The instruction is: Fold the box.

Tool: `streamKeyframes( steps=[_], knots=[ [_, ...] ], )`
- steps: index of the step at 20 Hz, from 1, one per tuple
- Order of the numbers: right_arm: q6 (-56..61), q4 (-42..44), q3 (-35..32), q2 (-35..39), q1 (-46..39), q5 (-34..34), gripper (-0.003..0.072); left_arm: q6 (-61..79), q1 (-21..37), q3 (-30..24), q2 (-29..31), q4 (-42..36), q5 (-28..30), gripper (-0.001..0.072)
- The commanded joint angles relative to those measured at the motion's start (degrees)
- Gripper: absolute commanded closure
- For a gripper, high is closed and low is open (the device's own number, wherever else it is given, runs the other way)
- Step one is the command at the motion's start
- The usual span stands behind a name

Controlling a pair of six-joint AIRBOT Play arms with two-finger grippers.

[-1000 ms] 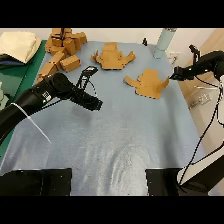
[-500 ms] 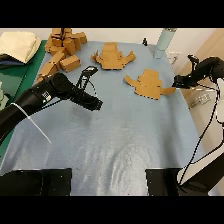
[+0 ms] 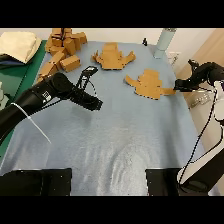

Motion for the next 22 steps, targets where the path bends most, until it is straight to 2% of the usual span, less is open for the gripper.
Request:
streamKeyframes(
  steps=[1,4,6,10,12,14,16,17,22],
  knots=[
    [-3.93,8.35,0.0,-1.77,-0.2,-1.66,0.0241,0.02,-0.02,0.02,-0.02,0.0,0.02,0.0698],
    [-4.92,11.17,0.04,-2.99,-0.09,-2.51,0.0267,0.02,-0.02,0.02,-0.02,0.0,0.04,0.0698],
    [-5.53,12.07,0.07,-3.74,-0.09,-2.69,0.0335,0.0,-0.02,0.02,-0.02,0.0,0.04,0.0699],
    [-6.78,14.34,0.24,-4.22,-0.04,-2.16,0.0338,0.02,-0.02,0.02,-0.02,0.0,0.02,0.0698],
    [-7.5,15.8,0.61,-4.2,-0.04,-2.25,0.0396,0.02,-0.02,0.02,0.0,0.0,0.02,0.0698],
    [-7.89,17.0,0.9,-4.22,-0.04,-2.19,0.0415,0.02,-0.02,0.02,-0.02,0.0,0.02,0.0699],
    [-10.08,20.15,0.94,-4.2,0.07,-3.32,0.061,0.02,-0.02,0.02,-0.02,0.0,0.04,0.0698],
    [-11.63,22.34,0.94,-4.2,0.28,-4.92,0.0683,0.0,-0.02,0.02,-0.02,0.0,0.04,0.0698],
    [-12.94,26.97,0.74,-2.84,3.91,-9.46,0.0684,0.0,-0.02,0.02,-0.02,0.0,0.02,0.0699]
  ],
)
